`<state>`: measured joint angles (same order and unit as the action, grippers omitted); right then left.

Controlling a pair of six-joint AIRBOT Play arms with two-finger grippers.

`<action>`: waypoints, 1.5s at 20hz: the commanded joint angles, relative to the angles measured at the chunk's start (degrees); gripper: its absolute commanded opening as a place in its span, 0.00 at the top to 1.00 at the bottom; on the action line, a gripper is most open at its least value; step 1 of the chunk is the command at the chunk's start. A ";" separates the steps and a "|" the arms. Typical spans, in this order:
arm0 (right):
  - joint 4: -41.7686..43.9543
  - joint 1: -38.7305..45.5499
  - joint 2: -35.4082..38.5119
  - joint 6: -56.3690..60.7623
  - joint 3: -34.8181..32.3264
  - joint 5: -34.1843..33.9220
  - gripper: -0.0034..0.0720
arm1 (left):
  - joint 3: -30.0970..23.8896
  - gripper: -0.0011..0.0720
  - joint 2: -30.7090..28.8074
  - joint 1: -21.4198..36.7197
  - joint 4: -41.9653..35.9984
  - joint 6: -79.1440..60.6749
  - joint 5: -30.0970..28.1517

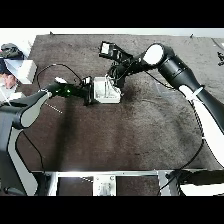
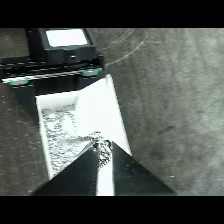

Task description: Fold the box and place the chain.

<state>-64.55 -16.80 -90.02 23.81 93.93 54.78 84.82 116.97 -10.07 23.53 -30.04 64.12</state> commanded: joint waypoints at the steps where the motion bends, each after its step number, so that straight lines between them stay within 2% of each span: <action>1: -4.83 0.24 -1.92 5.73 -0.04 3.04 0.45 | 0.02 0.48 -0.02 0.00 0.00 -0.02 -0.02; 4: -6.56 3.10 -5.22 9.16 -0.17 8.20 0.46 | 0.00 0.48 0.00 0.00 0.00 -0.02 -0.02; 6: -5.81 6.80 -6.80 10.54 -1.38 8.24 0.46 | 0.02 0.48 0.00 0.00 0.00 -0.02 -0.02; 8: -2.45 10.47 -8.41 10.47 -2.16 8.24 0.46 | 0.00 0.48 0.00 0.00 0.00 -0.02 -0.02; 11: 3.34 14.08 -12.41 3.30 -2.29 8.48 0.46 | 0.00 0.49 0.00 0.00 0.00 -0.02 -0.02; 17: 6.16 14.36 -19.67 -10.45 -2.27 9.29 0.44 | 0.00 0.48 0.00 0.00 0.00 -0.02 -0.02; 27: 10.86 14.34 -21.55 -19.34 -2.27 6.25 0.44 | 0.00 0.48 0.00 0.00 0.00 -0.02 -0.02; 29: 12.02 14.34 -21.57 -20.22 -2.27 5.97 0.27 | 0.00 0.49 0.00 0.00 0.00 -0.02 -0.02; 30: 11.91 14.36 -21.57 -20.20 -2.27 5.79 0.27 | 0.00 0.49 0.00 0.00 0.00 0.00 -0.02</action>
<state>-53.91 -2.48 -111.42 5.43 91.68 61.10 84.82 116.97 -10.09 23.53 -30.04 64.12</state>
